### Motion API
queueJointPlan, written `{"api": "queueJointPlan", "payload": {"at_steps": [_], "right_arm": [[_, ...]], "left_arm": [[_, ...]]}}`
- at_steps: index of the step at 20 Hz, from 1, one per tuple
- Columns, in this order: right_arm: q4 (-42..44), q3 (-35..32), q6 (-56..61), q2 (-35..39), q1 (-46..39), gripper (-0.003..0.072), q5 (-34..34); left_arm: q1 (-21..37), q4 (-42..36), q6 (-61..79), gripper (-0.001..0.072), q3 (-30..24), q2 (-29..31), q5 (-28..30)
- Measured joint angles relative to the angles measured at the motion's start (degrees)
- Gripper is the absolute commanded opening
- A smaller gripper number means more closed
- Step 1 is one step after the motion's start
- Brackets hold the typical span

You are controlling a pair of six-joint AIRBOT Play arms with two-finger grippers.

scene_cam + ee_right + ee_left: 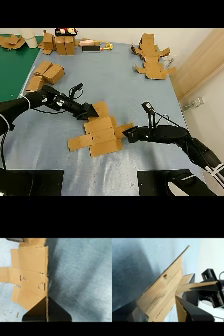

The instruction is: Fold the box.

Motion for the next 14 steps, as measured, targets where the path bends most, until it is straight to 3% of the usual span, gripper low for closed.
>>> {"api": "queueJointPlan", "payload": {"at_steps": [6, 8, 14], "right_arm": [[-0.31, -0.02, 1.2, -0.2, 0.09, 0.0001, 0.17], [-0.44, -0.02, 1.44, -0.72, 0.09, 0.0002, 0.22], [-0.63, -0.02, 1.62, -2.69, 0.09, 0.0001, 0.31]], "left_arm": [[0.28, -2.4, 8.9, 0.0362, 0.04, -1.88, -2.58], [0.42, -2.64, 10.6, 0.0284, 0.04, -2.91, -4.13], [3.72, -3.26, 13.27, 0.0285, 0.04, -4.09, -8.63]]}}
